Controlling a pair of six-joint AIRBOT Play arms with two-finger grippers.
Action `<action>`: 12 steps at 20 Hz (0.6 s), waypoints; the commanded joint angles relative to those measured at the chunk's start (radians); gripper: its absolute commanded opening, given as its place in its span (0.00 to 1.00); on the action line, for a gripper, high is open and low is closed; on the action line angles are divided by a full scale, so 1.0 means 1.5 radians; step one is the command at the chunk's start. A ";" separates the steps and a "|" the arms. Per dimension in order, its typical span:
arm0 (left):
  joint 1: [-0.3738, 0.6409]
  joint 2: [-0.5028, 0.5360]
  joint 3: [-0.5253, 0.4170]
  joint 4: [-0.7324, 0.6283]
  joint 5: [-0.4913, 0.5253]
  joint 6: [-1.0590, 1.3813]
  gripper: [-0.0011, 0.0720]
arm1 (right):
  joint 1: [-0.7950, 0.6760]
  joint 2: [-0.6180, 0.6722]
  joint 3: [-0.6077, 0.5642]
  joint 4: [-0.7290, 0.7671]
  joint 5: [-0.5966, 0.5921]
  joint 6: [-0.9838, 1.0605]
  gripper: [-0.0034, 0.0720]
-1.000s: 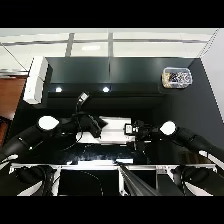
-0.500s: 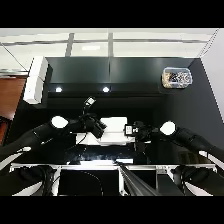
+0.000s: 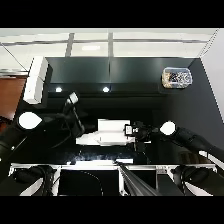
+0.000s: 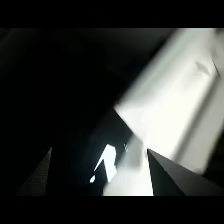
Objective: Fold the box and place the chain.
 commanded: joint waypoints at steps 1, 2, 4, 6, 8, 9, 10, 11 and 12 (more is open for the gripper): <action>-0.010 0.026 -0.035 0.147 -0.102 0.113 0.98 | 0.000 0.000 0.000 0.000 0.001 0.000 0.68; -0.026 0.024 -0.053 0.137 -0.063 0.173 0.98 | 0.000 0.000 0.000 0.000 0.001 0.000 0.68; -0.062 0.014 -0.078 0.087 0.021 0.215 0.98 | 0.000 0.000 0.000 0.000 0.001 0.000 0.68; -0.102 -0.008 -0.081 0.084 0.062 0.215 0.98 | 0.000 0.000 0.000 0.000 0.001 0.000 0.68; -0.138 -0.031 -0.081 0.070 0.074 0.215 0.97 | 0.000 0.000 0.000 0.000 0.001 0.000 0.68; -0.151 -0.040 -0.081 0.053 0.080 0.215 0.97 | 0.000 0.000 0.000 0.000 0.001 0.000 0.68; -0.161 -0.048 -0.081 0.033 0.093 0.215 0.95 | 0.000 0.000 0.000 0.000 0.001 0.000 0.68; -0.168 -0.055 -0.081 0.014 0.111 0.215 0.95 | 0.000 0.000 0.000 0.000 0.001 0.000 0.68; -0.172 -0.062 -0.081 -0.003 0.128 0.215 0.95 | 0.000 0.000 0.000 0.000 0.001 0.000 0.68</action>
